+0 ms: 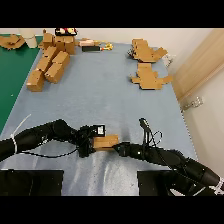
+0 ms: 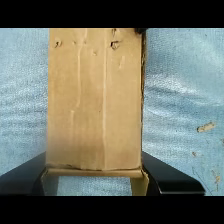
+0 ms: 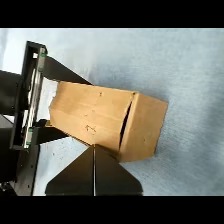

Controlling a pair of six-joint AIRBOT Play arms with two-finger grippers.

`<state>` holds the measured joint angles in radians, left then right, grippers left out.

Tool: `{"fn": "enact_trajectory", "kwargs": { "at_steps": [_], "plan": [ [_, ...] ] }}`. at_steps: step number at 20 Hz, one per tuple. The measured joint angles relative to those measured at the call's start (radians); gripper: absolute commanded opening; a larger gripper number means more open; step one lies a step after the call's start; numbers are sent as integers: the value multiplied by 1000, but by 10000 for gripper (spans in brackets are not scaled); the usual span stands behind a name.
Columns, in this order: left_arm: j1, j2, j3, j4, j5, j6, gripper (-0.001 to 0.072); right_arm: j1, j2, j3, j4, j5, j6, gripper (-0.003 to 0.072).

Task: Fold the box.

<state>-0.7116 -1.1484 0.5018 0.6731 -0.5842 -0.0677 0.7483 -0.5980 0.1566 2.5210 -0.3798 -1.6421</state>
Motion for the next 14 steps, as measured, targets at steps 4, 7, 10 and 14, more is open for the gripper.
{"fn": "enact_trajectory", "kwargs": {
  "at_steps": [4,7,10,14],
  "plan": [
    [0,0,0,0,0,0,438,0,-15,0,-1,2,-5,-1],
    [0,0,0,0,0,0,438,0,26,5,-12,2,-6,-1],
    [0,0,0,0,0,0,438,-21,95,21,-74,4,4,0],
    [0,0,0,0,0,0,438,-110,122,31,-243,1,153,1]
  ]
}}
